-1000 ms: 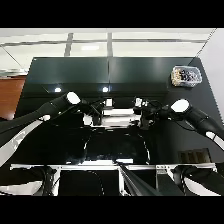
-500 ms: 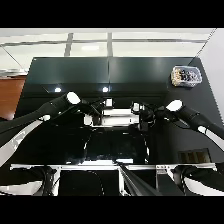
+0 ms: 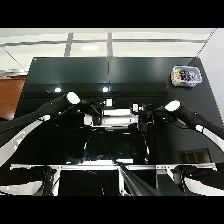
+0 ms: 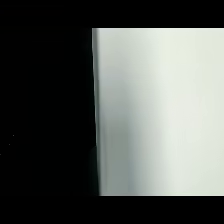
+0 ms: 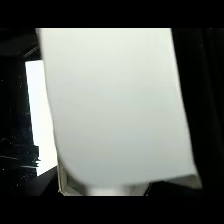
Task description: Fold the box and place the chain.
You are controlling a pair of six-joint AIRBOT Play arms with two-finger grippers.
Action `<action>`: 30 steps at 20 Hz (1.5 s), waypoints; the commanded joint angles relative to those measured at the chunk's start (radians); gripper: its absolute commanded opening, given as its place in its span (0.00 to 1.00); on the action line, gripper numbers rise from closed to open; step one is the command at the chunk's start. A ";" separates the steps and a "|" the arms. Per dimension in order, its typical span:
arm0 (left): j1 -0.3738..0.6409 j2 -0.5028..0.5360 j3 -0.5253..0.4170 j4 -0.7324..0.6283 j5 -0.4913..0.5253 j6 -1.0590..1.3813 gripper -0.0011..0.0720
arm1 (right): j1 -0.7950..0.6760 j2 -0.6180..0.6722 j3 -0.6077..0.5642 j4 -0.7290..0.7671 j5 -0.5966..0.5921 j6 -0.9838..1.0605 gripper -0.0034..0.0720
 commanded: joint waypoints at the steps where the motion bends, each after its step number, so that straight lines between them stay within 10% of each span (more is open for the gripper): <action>1: 0.001 0.000 0.000 0.000 0.000 0.000 0.05 | 0.010 -0.005 0.000 -0.023 -0.012 0.023 0.78; 30: 0.001 0.000 0.000 0.000 0.000 0.000 0.05 | 0.069 -0.009 0.000 -0.079 -0.047 0.065 0.89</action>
